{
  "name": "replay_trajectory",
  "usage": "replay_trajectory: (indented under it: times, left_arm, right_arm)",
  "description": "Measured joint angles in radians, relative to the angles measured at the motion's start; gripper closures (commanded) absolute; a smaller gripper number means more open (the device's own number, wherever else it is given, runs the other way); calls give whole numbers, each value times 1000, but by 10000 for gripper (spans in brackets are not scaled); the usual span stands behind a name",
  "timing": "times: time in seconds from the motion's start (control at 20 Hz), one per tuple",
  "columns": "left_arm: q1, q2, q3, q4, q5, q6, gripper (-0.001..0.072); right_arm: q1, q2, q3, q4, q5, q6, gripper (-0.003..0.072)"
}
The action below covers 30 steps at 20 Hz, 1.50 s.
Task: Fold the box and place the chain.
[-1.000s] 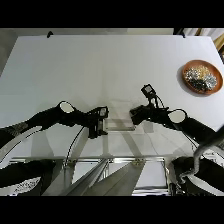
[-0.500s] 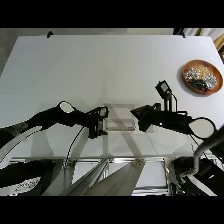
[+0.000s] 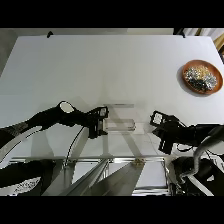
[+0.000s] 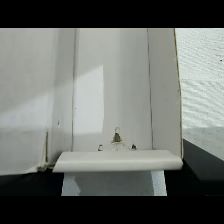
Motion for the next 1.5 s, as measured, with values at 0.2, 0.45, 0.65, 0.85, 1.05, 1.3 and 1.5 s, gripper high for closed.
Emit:
replay_trajectory:
  times: [0.2,0.45,0.65,0.85,1.05,1.3,1.5]
  left_arm:
    - [0,0,0,0,0,0,435]
    - [0,0,0,0,0,0,435]
    - [0,0,0,0,0,0,435]
    - [0,0,0,0,0,0,435]
    - [0,0,0,0,0,0,435]
    - [0,0,0,0,0,0,435]
    - [0,0,0,0,0,0,435]
  right_arm:
    - [0,-76,0,-22,-21,-129,490]
    - [0,-248,0,54,-159,-301,489]
    - [0,-360,0,180,-284,-484,489]
    - [0,-397,0,232,-370,-620,490]
    - [0,-408,0,253,-393,-677,489]
    - [0,-411,0,260,-368,-719,485]
    - [2,-432,0,278,-353,-803,488]
